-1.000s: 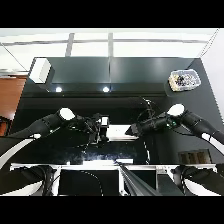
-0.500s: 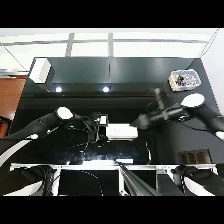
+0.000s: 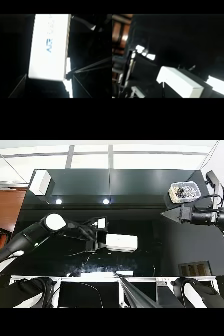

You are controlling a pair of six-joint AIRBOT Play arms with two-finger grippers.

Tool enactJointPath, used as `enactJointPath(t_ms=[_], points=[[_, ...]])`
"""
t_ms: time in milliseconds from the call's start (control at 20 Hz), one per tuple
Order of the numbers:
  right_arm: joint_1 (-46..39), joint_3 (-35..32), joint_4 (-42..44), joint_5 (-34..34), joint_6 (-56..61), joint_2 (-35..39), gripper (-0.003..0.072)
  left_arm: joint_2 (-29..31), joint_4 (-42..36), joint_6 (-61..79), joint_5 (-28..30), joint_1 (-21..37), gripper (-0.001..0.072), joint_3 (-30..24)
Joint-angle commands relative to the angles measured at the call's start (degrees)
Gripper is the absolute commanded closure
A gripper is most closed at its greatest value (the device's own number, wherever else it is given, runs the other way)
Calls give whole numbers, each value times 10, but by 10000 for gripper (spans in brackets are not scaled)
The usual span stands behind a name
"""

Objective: Fold the box and place the chain.

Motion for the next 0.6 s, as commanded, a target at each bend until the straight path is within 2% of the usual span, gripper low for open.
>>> enactJointPath(t_ms=[0,100,250,550], points=[[-22,2,-13,-14,-7,7,677,-71,12,-54,2,-44,5,77],[-22,2,-19,-14,-7,7,677,-125,12,-62,-2,-65,5,127],[-22,2,-32,-14,-10,7,677,-175,11,-107,-18,-79,5,162],[-22,2,-37,-15,-26,7,677,-187,-3,-110,-34,-79,5,165]])
